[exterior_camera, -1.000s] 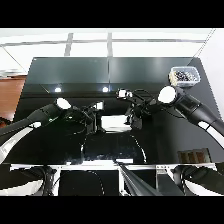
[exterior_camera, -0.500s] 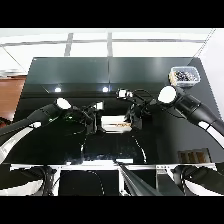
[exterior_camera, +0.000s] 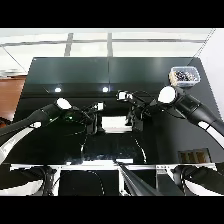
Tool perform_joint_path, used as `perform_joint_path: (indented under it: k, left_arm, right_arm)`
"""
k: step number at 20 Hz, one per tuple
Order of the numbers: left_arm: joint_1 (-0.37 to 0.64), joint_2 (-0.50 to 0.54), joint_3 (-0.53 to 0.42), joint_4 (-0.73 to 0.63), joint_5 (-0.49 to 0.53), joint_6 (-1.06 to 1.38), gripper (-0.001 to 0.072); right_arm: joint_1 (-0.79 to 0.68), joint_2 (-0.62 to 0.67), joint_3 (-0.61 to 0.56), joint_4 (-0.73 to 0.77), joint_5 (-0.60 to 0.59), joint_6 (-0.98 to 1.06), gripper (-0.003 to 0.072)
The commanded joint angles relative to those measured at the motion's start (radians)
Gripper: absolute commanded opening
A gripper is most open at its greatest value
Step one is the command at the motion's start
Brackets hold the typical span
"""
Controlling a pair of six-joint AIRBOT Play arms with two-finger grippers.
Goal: Fold the box and place the chain.
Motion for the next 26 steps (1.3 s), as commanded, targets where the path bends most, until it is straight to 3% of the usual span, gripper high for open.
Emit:
perform_joint_path:
  k: [1,15,18,19,20,23,26]
  left_arm:
    - [0.000,0.000,0.001,0.001,0.003,-0.001,0.0399]
    - [0.000,0.000,0.001,0.001,0.003,-0.001,0.0399]
    - [0.000,0.000,0.001,0.001,0.003,-0.001,0.0399]
    - [0.000,0.000,0.001,0.001,0.002,-0.001,0.0399]
    - [0.000,0.000,0.001,0.000,-0.002,-0.001,0.0399]
    - [0.000,0.000,0.001,0.001,-0.002,-0.001,0.0399]
    - [0.000,0.000,0.001,0.001,-0.002,-0.001,0.0399]
  right_arm:
    - [0.001,0.000,0.000,0.001,-0.014,-0.001,0.0267]
    - [0.000,0.003,-0.047,0.058,-0.016,0.000,0.0267]
    - [-0.040,0.045,0.011,0.009,0.100,0.156,0.0266]
    - [-0.074,0.067,0.017,0.026,0.118,0.258,0.0199]
    - [-0.109,0.076,-0.003,0.108,0.115,0.347,0.0021]
    - [-0.190,0.073,-0.129,0.478,0.091,0.370,0.0007]
    - [-0.196,0.061,-0.213,0.663,0.016,0.389,0.0007]
